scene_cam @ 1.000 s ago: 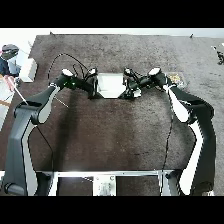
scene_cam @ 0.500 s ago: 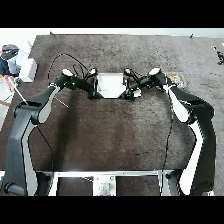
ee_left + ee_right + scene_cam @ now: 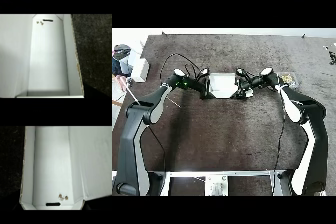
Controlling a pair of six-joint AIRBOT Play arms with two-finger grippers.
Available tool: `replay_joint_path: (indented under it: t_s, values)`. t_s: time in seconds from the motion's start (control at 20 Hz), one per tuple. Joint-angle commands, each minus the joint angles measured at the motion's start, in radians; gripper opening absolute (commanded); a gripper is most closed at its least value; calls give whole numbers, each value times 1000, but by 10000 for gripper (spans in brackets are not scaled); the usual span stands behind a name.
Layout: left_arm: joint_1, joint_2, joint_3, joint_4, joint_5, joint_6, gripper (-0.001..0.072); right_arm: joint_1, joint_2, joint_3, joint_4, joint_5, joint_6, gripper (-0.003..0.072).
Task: Fold the box and place the chain.
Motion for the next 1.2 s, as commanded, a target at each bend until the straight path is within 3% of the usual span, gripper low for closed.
replay_joint_path:
  t_s: [0.0, 0.4, 0.45, 0.5, 0.55, 1.15]
  values:
    - [0, -1, 0, -3, -1, 0, 445, 1, 0, 1, 0, 0, 0, 465]
    - [0, -1, 0, -6, -2, 0, 445, 1, 0, 1, 21, 4, 3, 465]
    - [0, -1, 0, -6, -2, 0, 445, 1, 2, 2, 27, 6, 4, 495]
    - [0, -1, 0, -6, -2, 0, 445, 0, 5, 2, 26, -1, 7, 694]
    - [0, -1, 0, -6, -2, 0, 445, -2, 9, 2, 25, 0, 17, 720]
    - [0, -1, 0, -6, -2, 0, 445, -10, 139, 2, -256, 5, 109, 720]
